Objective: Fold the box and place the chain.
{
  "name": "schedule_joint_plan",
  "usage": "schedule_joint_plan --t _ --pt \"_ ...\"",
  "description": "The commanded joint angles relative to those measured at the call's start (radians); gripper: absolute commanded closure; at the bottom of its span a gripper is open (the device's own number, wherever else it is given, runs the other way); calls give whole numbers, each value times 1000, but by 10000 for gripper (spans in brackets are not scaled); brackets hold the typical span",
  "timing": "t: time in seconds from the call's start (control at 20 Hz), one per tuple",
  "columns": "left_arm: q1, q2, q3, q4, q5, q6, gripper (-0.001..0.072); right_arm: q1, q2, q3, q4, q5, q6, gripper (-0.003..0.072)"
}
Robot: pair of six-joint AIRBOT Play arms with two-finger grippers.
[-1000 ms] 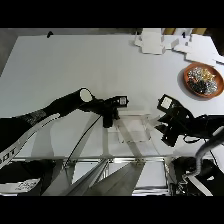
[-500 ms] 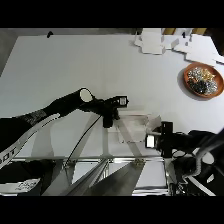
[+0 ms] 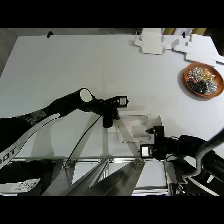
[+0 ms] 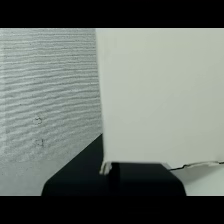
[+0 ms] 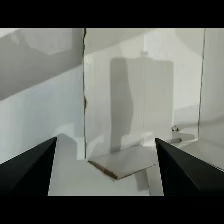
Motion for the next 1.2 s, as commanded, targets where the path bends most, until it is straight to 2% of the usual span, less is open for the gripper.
schedule_joint_plan --t 0.0,0.4,0.65,1.0,1.15 --pt "-1 0 0 0 0 0 696 8 -79 -6 -3 -114 6 0" --pt "-1 0 0 0 0 0 696 -145 -93 79 -1 -94 6 3" --pt "-1 0 0 0 0 0 696 -146 -93 98 2 -63 -2 4" --pt "-1 0 0 0 0 0 696 -150 -93 128 100 -35 -85 4" --pt "-1 0 0 0 0 0 696 -220 -93 129 134 -21 -84 4"
